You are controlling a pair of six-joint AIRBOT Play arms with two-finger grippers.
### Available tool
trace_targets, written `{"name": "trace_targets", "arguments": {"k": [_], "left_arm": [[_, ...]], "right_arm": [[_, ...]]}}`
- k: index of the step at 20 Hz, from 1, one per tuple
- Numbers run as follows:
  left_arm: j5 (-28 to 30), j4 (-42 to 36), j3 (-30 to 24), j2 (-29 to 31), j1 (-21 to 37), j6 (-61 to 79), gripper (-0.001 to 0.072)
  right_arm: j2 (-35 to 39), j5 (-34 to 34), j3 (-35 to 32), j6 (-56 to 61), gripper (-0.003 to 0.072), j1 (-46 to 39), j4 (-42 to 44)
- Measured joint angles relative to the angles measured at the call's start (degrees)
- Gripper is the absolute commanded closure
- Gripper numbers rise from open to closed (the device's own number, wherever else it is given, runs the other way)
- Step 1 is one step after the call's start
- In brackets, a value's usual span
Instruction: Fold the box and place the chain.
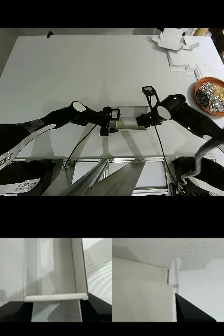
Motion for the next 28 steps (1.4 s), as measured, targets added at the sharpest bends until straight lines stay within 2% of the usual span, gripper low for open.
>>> {"name": "trace_targets", "arguments": {"k": [3, 6, 11, 15, 18, 24, 28], "left_arm": [[0.0, 0.0, 0.0, 0.0, 0.0, 0.0, 0.039], [0.0, 0.0, 0.0, 0.0, 0.0, 0.0, 0.039], [0.0, 0.0, 0.0, 0.0, 0.0, 0.0, 0.039], [0.0, 0.0, 0.0, 0.0, 0.0, 0.0, 0.039], [0.0, 0.0, 0.0, 0.0, 0.0, 0.0, 0.039], [0.0, 0.0, 0.0, 0.0, 0.0, 0.0, 0.039], [0.0, 0.0, 0.0, 0.0, 0.0, 0.0, 0.039]], "right_arm": [[6.8, 4.3, 3.6, -5.4, 0.0419, -1.5, -2.9], [12.3, 6.6, 7.3, -9.3, 0.0419, -8.0, -9.5], [14.0, 3.8, 9.5, -15.3, 0.0418, -32.2, -14.7], [11.3, -2.6, 9.9, -21.3, 0.0418, -51.0, -10.4], [7.7, -6.3, 10.0, -24.9, 0.0418, -59.8, -7.1], [-2.5, -12.9, 10.0, -29.3, 0.0421, -65.4, -4.5], [-8.9, -16.5, 10.0, -34.9, 0.0465, -66.1, -2.0]]}}
